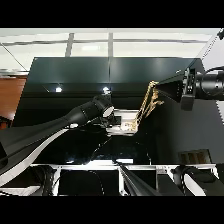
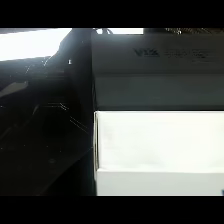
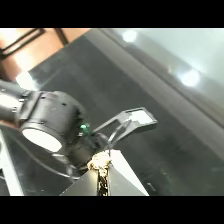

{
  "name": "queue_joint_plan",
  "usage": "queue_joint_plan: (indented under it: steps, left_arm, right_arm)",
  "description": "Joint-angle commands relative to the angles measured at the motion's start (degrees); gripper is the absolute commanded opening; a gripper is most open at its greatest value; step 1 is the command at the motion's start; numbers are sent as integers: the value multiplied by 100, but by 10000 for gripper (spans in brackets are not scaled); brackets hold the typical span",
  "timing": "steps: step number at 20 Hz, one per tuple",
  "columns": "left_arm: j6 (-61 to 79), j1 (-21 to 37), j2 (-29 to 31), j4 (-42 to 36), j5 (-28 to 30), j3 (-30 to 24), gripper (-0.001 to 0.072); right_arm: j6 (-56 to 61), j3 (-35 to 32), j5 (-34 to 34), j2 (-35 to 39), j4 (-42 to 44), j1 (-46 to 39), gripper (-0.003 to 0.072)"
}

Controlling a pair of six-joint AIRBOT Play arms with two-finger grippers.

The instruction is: Fold the box and place the chain.

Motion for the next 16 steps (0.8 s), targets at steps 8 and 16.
queue_joint_plan:
  steps: [8, 16]
  left_arm:
    - [2, 4, 0, 0, 2, 0, 28]
    - [2, 4, 0, 2, 7, 0, 28]
  right_arm:
    - [337, 20, 540, -85, 319, 94, 15]
    - [396, -656, -166, -883, 227, 977, 15]
